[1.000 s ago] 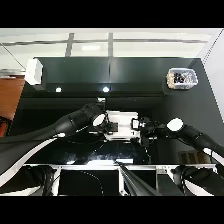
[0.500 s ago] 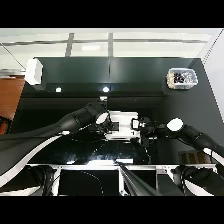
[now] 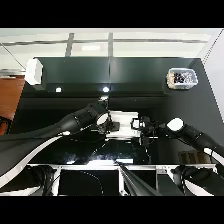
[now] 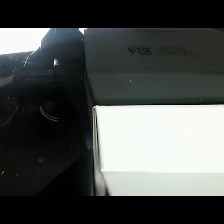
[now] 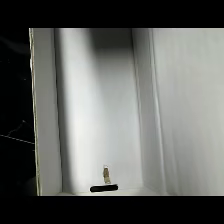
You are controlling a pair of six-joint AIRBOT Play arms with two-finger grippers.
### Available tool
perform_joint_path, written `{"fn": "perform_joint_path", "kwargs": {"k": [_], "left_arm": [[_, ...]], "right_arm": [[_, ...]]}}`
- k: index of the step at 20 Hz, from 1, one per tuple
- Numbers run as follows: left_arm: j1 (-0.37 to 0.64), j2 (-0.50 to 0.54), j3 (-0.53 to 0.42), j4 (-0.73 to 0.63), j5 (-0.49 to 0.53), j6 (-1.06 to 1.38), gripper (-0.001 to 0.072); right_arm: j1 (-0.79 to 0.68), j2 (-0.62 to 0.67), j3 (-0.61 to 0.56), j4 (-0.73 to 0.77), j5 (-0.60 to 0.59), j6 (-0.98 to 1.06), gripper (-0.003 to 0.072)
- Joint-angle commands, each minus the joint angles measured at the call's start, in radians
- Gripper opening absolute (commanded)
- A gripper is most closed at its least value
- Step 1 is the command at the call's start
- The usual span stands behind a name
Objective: Fold the box and place the chain.
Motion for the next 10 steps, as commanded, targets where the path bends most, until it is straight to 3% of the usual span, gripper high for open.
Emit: {"fn": "perform_joint_path", "kwargs": {"k": [1,2,7,8,10], "left_arm": [[-0.002,0.0,0.001,-0.006,0.003,0.002,0.0251],[-0.002,0.0,0.001,-0.006,0.0,0.002,0.0302],[-0.002,0.0,0.001,0.0,-0.018,0.002,0.0295],[-0.002,0.0,0.001,0.002,-0.018,0.002,0.026],[-0.002,0.0,0.001,0.001,-0.015,0.013,0.0032]], "right_arm": [[0.0,0.001,0.0,0.0,0.001,-0.003,0.0534],[0.0,0.001,0.0,0.0,0.001,-0.003,0.0534],[0.0,0.001,0.0,0.0,0.001,-0.003,0.0534],[0.0,0.001,0.0,0.0,0.001,-0.003,0.0534],[0.0,0.001,0.0,0.0,0.001,-0.003,0.0534]]}}
